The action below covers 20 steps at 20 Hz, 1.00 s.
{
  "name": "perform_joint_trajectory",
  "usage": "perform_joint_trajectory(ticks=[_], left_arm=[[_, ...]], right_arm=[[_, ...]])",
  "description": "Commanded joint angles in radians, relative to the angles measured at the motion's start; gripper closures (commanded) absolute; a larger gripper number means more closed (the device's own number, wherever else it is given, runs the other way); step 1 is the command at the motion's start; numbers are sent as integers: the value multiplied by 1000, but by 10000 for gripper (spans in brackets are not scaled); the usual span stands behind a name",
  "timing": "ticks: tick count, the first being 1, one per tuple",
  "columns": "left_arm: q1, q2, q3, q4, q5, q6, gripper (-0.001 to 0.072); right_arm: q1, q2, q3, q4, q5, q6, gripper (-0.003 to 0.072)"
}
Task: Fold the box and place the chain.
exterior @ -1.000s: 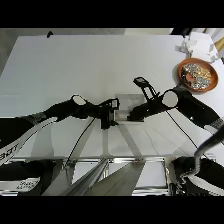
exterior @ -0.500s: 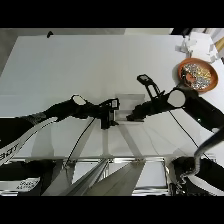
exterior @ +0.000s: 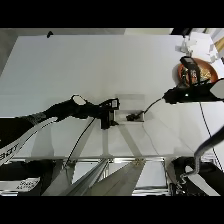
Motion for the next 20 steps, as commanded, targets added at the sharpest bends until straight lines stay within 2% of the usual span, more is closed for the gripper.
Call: perform_joint_trajectory(ticks=[1,4,5,8,9,11,14,18,20], left_arm=[[0,0,0,0,0,0,571],[0,1,0,0,0,0,571],[0,0,0,0,0,0,571],[0,0,0,0,0,0,571],[0,0,0,0,0,0,571],[0,0,0,0,0,0,571],[0,1,0,0,0,0,571],[0,0,0,0,0,0,571],[0,0,0,0,0,0,571]], right_arm=[[-90,1,2,-160,-112,40,487],[-112,-58,2,-177,-264,122,478],[-113,-94,2,-182,-294,150,449],[-113,-245,24,-188,-366,237,436],[-113,-309,56,-190,-360,247,390],[-113,-424,139,-222,-313,249,384],[-113,-537,245,-335,-261,362,387],[-113,-631,282,-393,-225,408,449],[-113,-673,282,-402,-209,450,449]])
